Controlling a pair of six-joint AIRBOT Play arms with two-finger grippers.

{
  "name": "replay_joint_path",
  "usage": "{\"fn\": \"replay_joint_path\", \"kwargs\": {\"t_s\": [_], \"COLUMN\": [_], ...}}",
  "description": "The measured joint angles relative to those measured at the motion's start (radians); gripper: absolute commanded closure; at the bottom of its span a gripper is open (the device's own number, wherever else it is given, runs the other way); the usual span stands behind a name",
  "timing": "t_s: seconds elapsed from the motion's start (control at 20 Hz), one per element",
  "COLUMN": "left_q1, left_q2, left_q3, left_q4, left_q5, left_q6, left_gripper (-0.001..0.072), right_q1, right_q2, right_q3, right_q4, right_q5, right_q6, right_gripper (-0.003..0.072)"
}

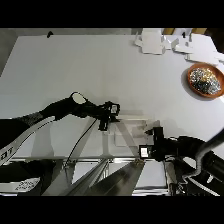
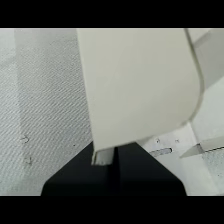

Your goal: Fold the box and place the chain.

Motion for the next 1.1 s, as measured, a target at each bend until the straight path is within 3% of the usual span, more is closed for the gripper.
{"fn": "replay_joint_path", "kwargs": {"t_s": [0.45, 1.1], "left_q1": [0.000, 0.000], "left_q2": [0.000, 0.000], "left_q3": [0.000, 0.000], "left_q4": [0.000, 0.002], "left_q5": [0.000, 0.001], "left_q6": [0.000, 0.001], "left_gripper": [0.0696, 0.0696], "right_q1": [-0.090, -0.103], "right_q2": [-0.029, -0.030], "right_q3": [0.043, 0.089], "right_q4": [0.016, 0.125], "right_q5": [-0.011, 0.035], "right_q6": [0.000, -0.003], "right_gripper": [-0.0020, -0.0020]}}
